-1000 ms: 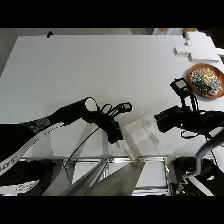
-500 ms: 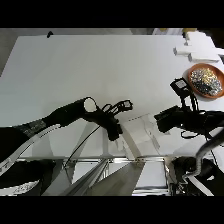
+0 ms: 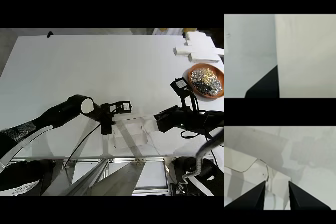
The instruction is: Fold the box and place the chain.
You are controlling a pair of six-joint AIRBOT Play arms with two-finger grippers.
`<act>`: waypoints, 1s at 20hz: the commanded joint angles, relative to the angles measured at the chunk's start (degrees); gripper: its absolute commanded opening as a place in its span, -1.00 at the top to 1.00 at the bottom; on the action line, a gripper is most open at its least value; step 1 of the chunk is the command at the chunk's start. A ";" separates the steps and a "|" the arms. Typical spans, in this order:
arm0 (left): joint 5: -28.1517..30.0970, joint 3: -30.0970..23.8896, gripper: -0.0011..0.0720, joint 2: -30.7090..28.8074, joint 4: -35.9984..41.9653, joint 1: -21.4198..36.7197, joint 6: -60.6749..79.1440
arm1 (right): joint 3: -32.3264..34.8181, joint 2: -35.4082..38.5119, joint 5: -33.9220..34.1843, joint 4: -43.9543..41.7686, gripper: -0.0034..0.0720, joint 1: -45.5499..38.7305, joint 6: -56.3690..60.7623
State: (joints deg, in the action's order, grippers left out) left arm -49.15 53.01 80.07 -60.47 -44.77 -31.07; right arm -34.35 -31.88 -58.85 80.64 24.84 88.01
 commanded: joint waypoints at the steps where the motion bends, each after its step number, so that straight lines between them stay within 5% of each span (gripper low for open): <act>1: -1.49 2.23 0.96 -0.20 -7.61 0.04 0.11 | 0.02 -0.04 0.26 0.00 0.07 0.04 0.02; 6: -4.72 2.38 0.96 1.68 -7.69 0.24 5.29 | 0.04 -0.04 1.44 -0.02 0.07 0.04 0.02; 20: 0.85 2.36 0.95 2.29 -5.79 0.15 5.38 | 0.04 -0.04 1.42 -0.02 0.07 0.02 0.00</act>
State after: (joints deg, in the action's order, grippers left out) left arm -49.91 55.35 82.37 -67.26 -44.58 -25.69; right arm -34.35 -31.88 -57.45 80.62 24.84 88.01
